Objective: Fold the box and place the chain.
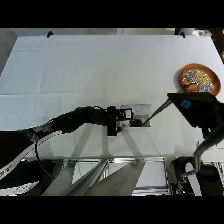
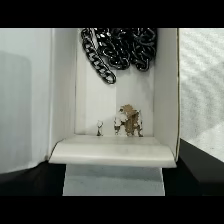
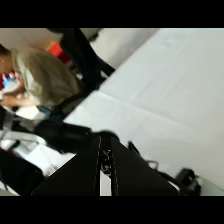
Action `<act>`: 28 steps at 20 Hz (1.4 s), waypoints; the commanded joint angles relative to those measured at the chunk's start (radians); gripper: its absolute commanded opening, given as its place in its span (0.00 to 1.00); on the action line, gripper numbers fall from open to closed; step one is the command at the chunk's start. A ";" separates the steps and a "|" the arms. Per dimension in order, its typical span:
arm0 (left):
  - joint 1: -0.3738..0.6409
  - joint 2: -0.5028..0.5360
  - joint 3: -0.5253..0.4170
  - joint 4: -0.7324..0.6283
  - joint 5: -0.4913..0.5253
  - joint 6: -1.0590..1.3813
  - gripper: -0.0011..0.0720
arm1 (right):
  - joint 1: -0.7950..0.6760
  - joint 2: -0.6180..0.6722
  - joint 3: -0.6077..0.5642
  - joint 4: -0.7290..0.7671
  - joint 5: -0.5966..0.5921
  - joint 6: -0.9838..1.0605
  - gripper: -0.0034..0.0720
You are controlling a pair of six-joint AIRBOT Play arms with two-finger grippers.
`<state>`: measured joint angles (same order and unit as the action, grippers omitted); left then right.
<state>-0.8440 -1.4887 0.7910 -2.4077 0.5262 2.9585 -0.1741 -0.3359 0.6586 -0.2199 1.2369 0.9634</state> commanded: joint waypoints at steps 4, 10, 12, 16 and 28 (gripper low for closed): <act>0.001 0.000 0.001 0.000 0.000 0.000 0.36 | 0.156 -0.088 -0.068 -0.373 -0.075 0.013 0.07; 0.001 0.000 0.001 0.000 0.000 0.000 0.36 | 0.277 -0.350 -0.097 -0.452 -0.136 0.004 0.07; 0.001 0.000 0.001 0.000 0.000 0.000 0.36 | 0.308 -0.435 -0.097 -0.523 -0.198 0.043 0.07; 0.001 0.000 0.001 0.000 0.000 0.000 0.36 | 0.357 -0.584 -0.097 -0.562 -0.245 0.056 0.07; 0.001 0.000 0.001 0.000 0.000 0.000 0.36 | 0.382 -0.626 -0.094 -0.614 -0.263 0.057 0.45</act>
<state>-0.8436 -1.4887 0.7910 -2.4073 0.5262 2.9589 0.2443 -1.0023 0.5632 -0.8322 0.9684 1.0203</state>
